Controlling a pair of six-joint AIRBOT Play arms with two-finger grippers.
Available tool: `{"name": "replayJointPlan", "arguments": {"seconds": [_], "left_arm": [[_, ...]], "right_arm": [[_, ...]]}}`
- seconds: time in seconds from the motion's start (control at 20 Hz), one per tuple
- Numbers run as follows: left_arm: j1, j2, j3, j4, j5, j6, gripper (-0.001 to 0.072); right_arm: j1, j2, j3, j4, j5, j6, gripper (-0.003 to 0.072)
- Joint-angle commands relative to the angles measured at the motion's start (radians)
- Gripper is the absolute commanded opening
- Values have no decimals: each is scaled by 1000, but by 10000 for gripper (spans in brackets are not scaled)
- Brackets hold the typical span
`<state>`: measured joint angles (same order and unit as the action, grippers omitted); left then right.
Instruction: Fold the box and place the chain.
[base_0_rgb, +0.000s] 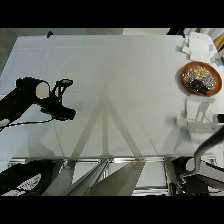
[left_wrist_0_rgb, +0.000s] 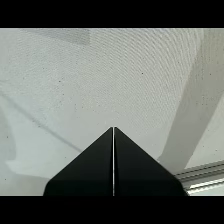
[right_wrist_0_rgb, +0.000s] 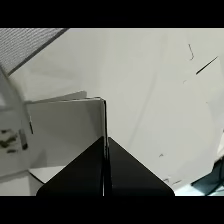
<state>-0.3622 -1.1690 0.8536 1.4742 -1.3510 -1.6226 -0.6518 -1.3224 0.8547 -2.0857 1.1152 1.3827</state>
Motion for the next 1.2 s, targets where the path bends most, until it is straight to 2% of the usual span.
{"name": "replayJointPlan", "arguments": {"seconds": [0.0,0.1,0.2,0.35,0.45,0.6,0.8,1.0,1.15], "left_arm": [[-1,1,0,0,0,0,10],[-1,1,0,0,0,0,10],[-1,1,0,0,0,0,10],[-1,1,0,0,0,0,10],[-1,1,0,0,0,0,10],[-1,1,0,0,0,0,10],[-1,1,0,0,0,0,10],[-1,1,0,0,0,0,10],[-1,1,0,0,0,0,10]], "right_arm": [[7,26,1,56,33,3,14],[15,93,1,201,21,1,12],[15,166,-6,423,18,-69,12],[44,277,-59,832,50,-304,11],[146,354,-127,991,58,-424,11],[381,438,-256,1062,27,-449,11],[672,472,-374,1078,-101,-383,11],[897,472,-398,1075,-312,-230,11],[1006,472,-398,1065,-440,-147,12]]}}
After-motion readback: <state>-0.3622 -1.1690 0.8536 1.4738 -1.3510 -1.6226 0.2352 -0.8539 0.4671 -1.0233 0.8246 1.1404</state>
